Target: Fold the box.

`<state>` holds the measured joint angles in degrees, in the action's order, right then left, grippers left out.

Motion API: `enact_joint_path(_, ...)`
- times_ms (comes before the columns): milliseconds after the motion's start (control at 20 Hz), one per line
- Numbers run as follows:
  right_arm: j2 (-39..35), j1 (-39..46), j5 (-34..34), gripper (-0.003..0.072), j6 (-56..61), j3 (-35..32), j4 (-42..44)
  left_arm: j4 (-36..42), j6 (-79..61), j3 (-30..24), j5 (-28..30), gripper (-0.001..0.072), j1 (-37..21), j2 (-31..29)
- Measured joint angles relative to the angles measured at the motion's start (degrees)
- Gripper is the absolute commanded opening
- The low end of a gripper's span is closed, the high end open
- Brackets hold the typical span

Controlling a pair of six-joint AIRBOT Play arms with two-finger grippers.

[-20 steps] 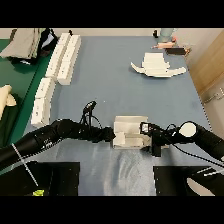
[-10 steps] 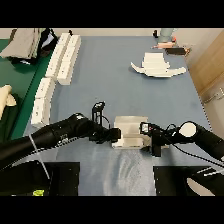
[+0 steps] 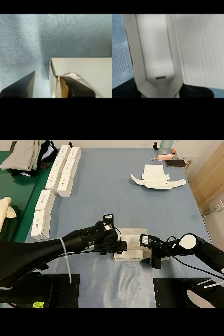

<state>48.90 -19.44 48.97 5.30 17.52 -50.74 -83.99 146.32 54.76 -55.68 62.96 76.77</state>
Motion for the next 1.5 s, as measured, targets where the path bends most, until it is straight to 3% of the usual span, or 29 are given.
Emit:
enact_joint_path(350,0.0,0.0,0.0,0.054,0.02,0.0,0.02,-2.16,1.66,6.01,-5.27,0.0457,2.14,5.77)
enact_joint_path(400,0.0,0.02,0.02,0.054,0.0,0.0,0.02,-2.36,1.75,6.43,-5.75,0.0407,2.4,6.25)
enact_joint_path(600,0.0,0.0,0.0,0.054,0.02,0.0,0.0,-2.93,1.79,7.58,-7.04,0.0399,3.19,8.22)
enact_joint_path(650,0.0,0.0,0.0,0.054,0.02,0.0,0.0,-3.08,1.92,7.87,-7.39,0.0352,3.32,8.63)
enact_joint_path(700,0.0,0.0,0.0,0.054,0.0,0.0,0.0,-3.45,2.32,8.17,-7.96,0.0147,3.54,9.09)
enact_joint_path(750,0.0,0.02,0.0,0.054,0.02,0.0,0.02,-3.91,2.91,8.46,-8.48,0.0056,3.61,9.44)
enact_joint_path(800,0.0,-0.07,0.0,0.054,0.11,0.02,0.11,-4.22,3.32,8.66,-8.83,0.0015,3.67,9.7)
enact_joint_path(1200,0.0,-0.02,-0.07,0.054,0.04,0.02,0.13,-6.08,5.73,10.78,-11.58,0.0019,3.89,10.34)
enact_joint_path(1250,0.0,0.0,-0.07,0.054,0.04,0.02,0.11,-6.1,5.84,10.93,-11.76,0.0204,3.89,10.34)
enact_joint_path(1300,0.0,0.0,-0.07,0.054,0.07,0.04,0.04,-6.38,6.01,11.02,-11.87,0.0598,3.89,10.36)
enact_joint_path(1350,0.0,0.02,-0.04,0.054,0.0,0.04,-0.07,-6.58,6.05,11.06,-12.2,0.0694,3.85,10.34)
enact_joint_path(1500,0.0,0.02,-0.04,0.054,0.0,0.04,-0.07,-6.12,6.12,11.23,-11.85,0.0694,3.89,10.34)
